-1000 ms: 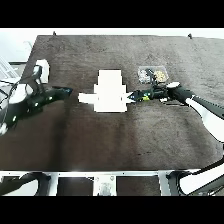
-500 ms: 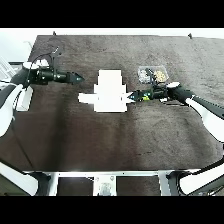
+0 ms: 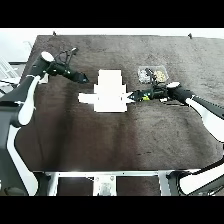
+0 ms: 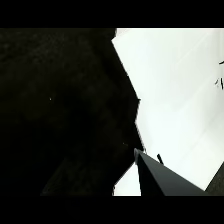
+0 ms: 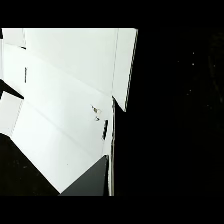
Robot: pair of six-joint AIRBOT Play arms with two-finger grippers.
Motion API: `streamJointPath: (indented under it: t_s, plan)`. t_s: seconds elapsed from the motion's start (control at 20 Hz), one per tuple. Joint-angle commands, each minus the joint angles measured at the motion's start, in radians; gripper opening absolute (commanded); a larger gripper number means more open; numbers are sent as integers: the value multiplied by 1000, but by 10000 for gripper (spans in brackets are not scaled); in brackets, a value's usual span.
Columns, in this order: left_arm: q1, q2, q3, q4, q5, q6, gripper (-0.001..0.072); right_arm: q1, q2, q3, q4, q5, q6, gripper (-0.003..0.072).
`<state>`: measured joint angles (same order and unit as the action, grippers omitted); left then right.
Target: Fold the box and place the chain.
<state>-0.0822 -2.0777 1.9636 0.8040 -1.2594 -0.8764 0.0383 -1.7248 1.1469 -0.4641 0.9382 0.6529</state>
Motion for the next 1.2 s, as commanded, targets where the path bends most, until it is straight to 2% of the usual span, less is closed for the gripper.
streamJointPath:
  t_s: [0.0,0.35,0.85,0.9,0.95,1.15]
  plan:
    - [-40,-80,85,-16,-29,-24,488,1,1,0,0,1,0,10]
    - [-48,-127,84,-250,-58,36,482,1,1,0,-1,1,-4,10]
    - [-48,-178,84,-245,-61,27,480,1,1,0,0,1,-11,11]
    - [-48,-185,84,-260,-68,28,479,1,1,0,0,1,-11,10]
    - [-48,-193,84,-272,-69,29,447,1,1,0,0,1,-11,10]
    - [-48,-216,85,-349,-69,66,440,1,1,0,0,1,-11,11]
